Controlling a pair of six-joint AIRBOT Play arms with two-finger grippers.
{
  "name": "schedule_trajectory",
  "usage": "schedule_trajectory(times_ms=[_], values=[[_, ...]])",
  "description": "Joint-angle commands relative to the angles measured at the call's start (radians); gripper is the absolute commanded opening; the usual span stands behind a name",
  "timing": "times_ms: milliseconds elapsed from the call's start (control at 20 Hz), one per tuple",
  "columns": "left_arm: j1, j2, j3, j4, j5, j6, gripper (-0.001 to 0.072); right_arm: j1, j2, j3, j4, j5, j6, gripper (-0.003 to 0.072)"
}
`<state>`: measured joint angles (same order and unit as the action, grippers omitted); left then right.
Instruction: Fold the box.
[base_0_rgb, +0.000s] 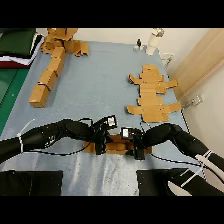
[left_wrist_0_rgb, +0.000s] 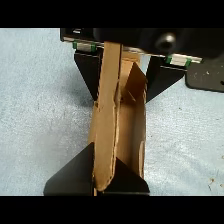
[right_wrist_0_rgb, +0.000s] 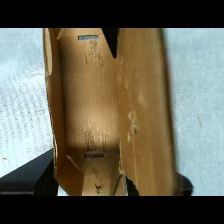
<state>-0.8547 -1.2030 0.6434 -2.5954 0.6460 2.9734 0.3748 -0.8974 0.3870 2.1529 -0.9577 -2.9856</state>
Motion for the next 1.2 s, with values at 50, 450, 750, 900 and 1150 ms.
schedule_trajectory(times_ms=[50,450,750,900,1150], values=[[0.000,0.000,0.000,0.000,-0.004,0.000,0.0013,0.001,-0.001,0.000,0.000,0.000,0.000,0.0501],[0.000,0.000,0.000,0.000,-0.018,0.000,0.0013,0.001,-0.001,0.000,0.000,0.000,0.000,0.0501],[0.000,0.000,0.000,0.000,-0.018,-0.029,0.0015,0.001,-0.001,0.000,0.000,0.000,0.000,0.0500],[0.000,0.000,0.000,0.000,-0.018,-0.032,0.0015,0.001,-0.001,0.000,0.000,0.000,0.000,0.0501],[0.002,0.021,0.002,0.001,-0.019,-0.036,0.0357,0.001,-0.001,0.000,0.000,-0.001,0.000,0.0500]])
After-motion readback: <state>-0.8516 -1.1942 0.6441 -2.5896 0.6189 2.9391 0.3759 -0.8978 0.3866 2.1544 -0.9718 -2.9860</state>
